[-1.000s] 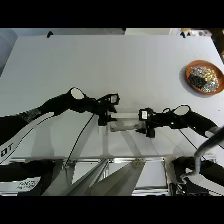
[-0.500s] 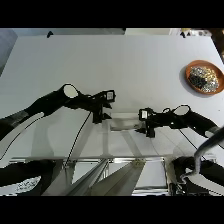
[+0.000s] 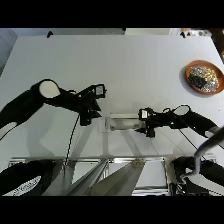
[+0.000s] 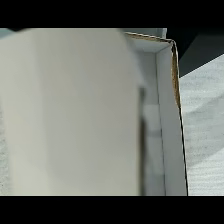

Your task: Fold the box and place the chain.

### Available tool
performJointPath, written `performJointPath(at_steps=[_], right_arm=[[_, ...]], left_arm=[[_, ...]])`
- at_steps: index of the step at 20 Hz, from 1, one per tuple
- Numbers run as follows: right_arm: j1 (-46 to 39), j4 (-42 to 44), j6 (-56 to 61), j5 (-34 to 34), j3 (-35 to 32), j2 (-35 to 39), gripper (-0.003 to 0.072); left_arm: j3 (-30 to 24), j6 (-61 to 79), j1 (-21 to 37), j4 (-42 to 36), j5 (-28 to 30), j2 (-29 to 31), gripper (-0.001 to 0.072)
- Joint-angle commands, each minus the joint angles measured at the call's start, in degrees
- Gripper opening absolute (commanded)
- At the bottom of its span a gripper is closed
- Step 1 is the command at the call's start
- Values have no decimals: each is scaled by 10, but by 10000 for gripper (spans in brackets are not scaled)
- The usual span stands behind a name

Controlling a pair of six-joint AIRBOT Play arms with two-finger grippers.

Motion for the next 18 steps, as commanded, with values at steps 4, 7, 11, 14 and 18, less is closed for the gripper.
performJointPath(at_steps=[4,7,11,14,18], right_arm=[[0,0,0,1,0,0,457],[0,0,0,1,0,0,457],[0,0,0,1,0,0,457],[0,0,0,1,0,0,457],[0,0,0,1,0,0,457]], left_arm=[[0,-115,-1,-4,-129,60,4],[-1,-143,-27,-14,-103,59,4],[-1,-105,-109,-48,33,42,7],[-1,-105,-158,-52,111,-3,8],[-1,-105,-175,-52,193,-69,5]])
